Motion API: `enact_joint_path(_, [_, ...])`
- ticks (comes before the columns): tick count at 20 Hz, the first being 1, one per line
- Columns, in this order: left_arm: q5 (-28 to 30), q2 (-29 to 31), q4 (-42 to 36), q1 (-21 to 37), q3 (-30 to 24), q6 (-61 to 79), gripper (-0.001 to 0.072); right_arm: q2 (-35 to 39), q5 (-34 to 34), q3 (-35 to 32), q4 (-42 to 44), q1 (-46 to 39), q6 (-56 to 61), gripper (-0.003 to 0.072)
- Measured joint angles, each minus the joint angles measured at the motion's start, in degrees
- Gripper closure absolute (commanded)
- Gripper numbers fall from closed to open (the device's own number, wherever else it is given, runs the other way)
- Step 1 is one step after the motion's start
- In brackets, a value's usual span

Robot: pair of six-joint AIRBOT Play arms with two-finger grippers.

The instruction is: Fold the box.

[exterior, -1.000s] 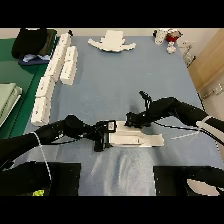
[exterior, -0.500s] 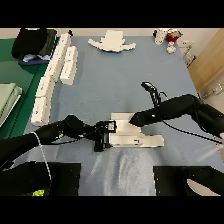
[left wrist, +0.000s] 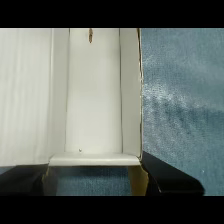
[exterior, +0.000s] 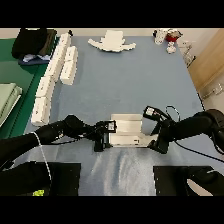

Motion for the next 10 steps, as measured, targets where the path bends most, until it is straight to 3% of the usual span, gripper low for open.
enact_joint_path(8, [0.0,0.0,0.0,0.0,0.0,0.0,0.0280,-2.3,9.4,-4.2,1.7,0.6,-19.8,0.0041])
enact_joint_path(9, [0.0,0.0,0.0,0.0,0.0,0.0,0.0280,-2.7,10.2,-4.3,2.5,0.6,-21.4,0.0120])
enact_joint_path(10, [0.0,0.0,0.0,0.0,0.0,0.0,0.0280,-3.0,10.9,-4.4,3.3,0.7,-23.0,0.0247])
